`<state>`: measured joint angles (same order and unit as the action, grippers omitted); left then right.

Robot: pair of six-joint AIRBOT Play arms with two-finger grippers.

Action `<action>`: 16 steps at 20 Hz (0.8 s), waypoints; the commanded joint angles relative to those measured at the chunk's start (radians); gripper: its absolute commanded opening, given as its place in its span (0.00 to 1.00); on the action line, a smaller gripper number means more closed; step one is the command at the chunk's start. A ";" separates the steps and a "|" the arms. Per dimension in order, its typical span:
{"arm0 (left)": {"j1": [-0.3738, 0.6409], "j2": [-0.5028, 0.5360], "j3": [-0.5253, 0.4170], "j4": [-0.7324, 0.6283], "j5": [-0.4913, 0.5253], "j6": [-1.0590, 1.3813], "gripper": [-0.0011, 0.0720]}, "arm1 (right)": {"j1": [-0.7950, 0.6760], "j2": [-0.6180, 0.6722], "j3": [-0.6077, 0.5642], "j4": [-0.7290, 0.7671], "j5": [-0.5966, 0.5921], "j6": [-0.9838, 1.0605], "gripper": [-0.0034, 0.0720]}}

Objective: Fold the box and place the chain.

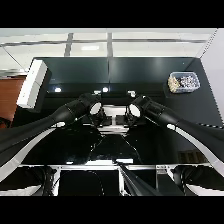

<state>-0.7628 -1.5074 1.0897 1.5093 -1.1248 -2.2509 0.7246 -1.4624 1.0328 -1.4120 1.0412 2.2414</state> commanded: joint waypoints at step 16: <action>0.000 0.000 0.001 0.000 -0.003 -0.001 0.05 | -0.019 0.391 0.056 -0.340 0.297 -0.367 0.41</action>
<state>-0.7628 -1.5070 1.0897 1.5105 -1.1282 -2.2509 0.7193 -1.2049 1.0840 -1.5238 1.2247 1.9472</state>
